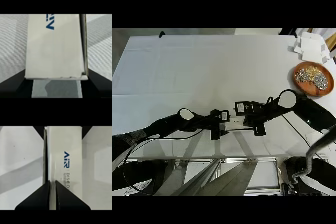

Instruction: Fold the box and place the chain.

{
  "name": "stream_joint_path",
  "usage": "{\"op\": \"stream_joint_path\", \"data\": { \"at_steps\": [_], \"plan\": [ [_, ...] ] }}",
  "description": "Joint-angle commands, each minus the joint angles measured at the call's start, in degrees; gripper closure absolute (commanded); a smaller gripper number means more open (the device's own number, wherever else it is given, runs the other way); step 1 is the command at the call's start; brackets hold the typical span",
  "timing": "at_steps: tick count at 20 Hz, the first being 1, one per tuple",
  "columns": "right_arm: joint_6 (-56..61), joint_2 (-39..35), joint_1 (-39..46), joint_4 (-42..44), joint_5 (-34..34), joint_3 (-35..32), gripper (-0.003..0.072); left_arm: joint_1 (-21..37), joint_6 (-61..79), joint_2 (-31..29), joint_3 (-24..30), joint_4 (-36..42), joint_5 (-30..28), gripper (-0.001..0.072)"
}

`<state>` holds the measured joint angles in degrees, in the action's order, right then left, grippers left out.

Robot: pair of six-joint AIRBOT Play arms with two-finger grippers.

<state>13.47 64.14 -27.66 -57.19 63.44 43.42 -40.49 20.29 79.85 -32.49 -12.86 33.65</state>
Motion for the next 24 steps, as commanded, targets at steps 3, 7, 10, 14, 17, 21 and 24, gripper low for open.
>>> {"op": "stream_joint_path", "data": {
  "at_steps": [3, 7, 10, 14, 17, 21, 24],
  "plan": [
    [0.02, 0.02, -0.83, 0.17, 0.37, -2.01, 0.0648, 0.04, 0.0, -0.04, -0.02, -0.02, 0.0, 0.0297],
    [0.0, 0.02, -0.83, 0.46, 0.33, -1.99, 0.0596, 0.04, -0.02, -0.04, -0.02, -0.02, 0.0, 0.0297],
    [0.04, -0.2, -0.79, 1.86, -0.55, -1.99, 0.0409, 0.04, -0.02, -0.04, -0.02, -0.02, 0.0, 0.0297],
    [0.02, -2.64, -0.76, 3.45, -2.25, -1.99, 0.0409, 0.04, 0.0, -0.04, -0.02, -0.02, 0.0, 0.0297],
    [0.07, -6.05, -0.76, 3.72, -3.23, -1.99, 0.0411, 0.04, -0.02, -0.04, -0.02, -0.02, 0.0, 0.0297],
    [4.02, -8.11, -0.76, 13.62, -2.6, -2.1, 0.067, 0.04, 0.0, -0.04, -0.02, -0.02, 0.0, 0.0297],
    [0.74, -7.91, -0.76, 25.03, -6.82, -5.92, 0.0672, 0.04, -0.02, -0.04, -0.02, -0.02, 0.0, 0.0297]
  ]
}}
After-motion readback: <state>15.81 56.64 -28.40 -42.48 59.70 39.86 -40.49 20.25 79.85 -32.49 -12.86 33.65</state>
